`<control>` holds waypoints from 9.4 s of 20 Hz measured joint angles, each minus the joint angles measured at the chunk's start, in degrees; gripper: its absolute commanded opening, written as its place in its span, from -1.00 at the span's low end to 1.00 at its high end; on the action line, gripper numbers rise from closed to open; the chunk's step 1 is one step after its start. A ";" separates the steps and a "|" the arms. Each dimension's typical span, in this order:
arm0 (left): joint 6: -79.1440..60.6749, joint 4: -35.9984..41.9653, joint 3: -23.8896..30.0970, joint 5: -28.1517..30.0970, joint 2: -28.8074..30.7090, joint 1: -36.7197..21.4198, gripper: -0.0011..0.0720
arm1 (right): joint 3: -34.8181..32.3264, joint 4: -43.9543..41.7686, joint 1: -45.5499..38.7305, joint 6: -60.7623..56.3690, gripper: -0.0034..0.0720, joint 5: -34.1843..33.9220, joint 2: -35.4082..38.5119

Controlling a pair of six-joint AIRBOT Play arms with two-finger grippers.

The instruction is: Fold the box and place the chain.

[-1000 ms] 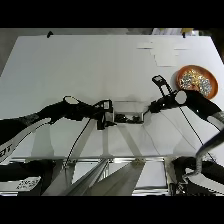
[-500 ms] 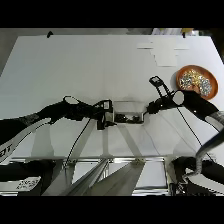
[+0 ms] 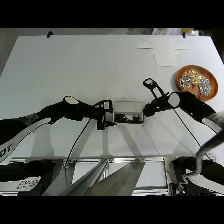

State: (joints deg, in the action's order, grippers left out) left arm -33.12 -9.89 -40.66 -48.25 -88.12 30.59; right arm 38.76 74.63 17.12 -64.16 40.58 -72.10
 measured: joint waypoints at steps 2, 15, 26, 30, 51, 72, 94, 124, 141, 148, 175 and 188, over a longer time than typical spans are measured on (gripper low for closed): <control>0.00 0.02 0.00 0.00 0.00 0.00 -0.40 | 0.00 0.00 0.09 0.07 -0.30 0.31 1.16; -0.02 0.02 0.00 0.02 0.02 0.00 -0.40 | -1.44 -0.02 0.15 0.17 -0.30 2.47 3.65; -0.02 0.00 0.00 0.02 0.00 0.00 -0.40 | -1.73 1.46 2.27 1.36 -0.35 0.42 3.54; -0.02 0.02 0.00 0.02 0.00 0.00 -0.40 | -1.73 2.08 2.38 1.18 -0.35 0.20 3.50; 0.00 0.02 0.00 0.00 0.00 0.00 -0.40 | -1.79 -0.33 2.43 1.09 -0.89 5.73 12.37; 0.00 0.02 0.00 0.02 0.00 0.00 -0.40 | -1.81 -35.71 2.45 19.30 -0.88 13.16 22.77; -0.02 0.02 0.00 0.02 0.00 0.00 -0.40 | 25.46 -20.57 5.73 24.09 -0.66 27.54 -5.42; -0.02 0.00 0.00 0.02 0.00 0.00 -0.40 | 16.98 -13.99 16.13 37.92 -0.28 24.33 -0.46; 0.02 0.04 0.00 0.07 0.00 0.00 -0.40 | 14.80 -9.38 16.48 37.86 -0.68 20.11 -0.09; -0.02 0.04 0.00 0.07 0.00 0.00 -0.40 | 14.56 -8.94 16.48 37.64 -0.68 19.04 1.79; -0.13 -0.13 0.00 -0.22 0.00 0.00 -0.40 | 12.66 -10.64 16.44 37.05 -0.37 19.56 2.45; 0.09 0.07 0.00 0.07 0.00 0.00 -0.40 | 12.66 -12.20 16.44 37.40 -0.82 18.82 5.44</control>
State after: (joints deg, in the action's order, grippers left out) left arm -33.04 -9.82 -40.66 -48.18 -88.12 30.59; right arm 51.42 62.43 33.56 -26.76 59.40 -66.65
